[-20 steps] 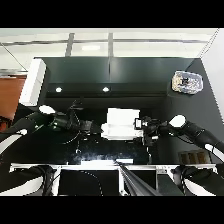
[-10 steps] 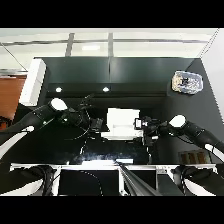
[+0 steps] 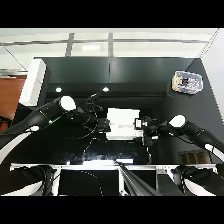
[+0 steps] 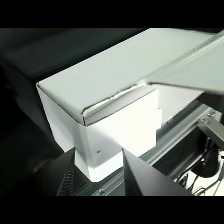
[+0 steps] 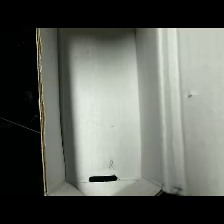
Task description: Fold the box and place the chain.
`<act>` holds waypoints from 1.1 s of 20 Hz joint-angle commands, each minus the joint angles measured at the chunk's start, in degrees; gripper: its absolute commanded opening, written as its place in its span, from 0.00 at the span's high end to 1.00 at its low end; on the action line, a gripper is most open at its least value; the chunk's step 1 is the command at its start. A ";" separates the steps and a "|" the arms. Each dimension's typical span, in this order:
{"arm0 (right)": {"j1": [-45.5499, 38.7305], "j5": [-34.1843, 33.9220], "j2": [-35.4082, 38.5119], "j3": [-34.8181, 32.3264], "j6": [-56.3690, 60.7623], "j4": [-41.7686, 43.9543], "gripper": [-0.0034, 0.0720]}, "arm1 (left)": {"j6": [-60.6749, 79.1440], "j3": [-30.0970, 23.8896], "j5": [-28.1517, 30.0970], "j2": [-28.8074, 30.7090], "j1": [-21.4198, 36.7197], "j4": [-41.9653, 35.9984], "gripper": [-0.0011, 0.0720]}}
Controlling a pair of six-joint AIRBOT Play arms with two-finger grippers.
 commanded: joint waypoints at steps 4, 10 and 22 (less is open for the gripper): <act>0.02 -0.02 -0.04 0.00 0.04 0.02 0.68 | -15.63 2.05 4.15 -0.13 -5.81 13.29 0.50; 0.02 -0.02 -0.04 -0.02 0.04 0.02 0.68 | -26.32 4.68 6.34 -0.63 -9.62 23.80 0.50; 0.02 -0.02 -0.04 -0.02 0.02 0.02 0.68 | -44.48 14.71 -3.10 -7.67 -19.28 42.60 0.50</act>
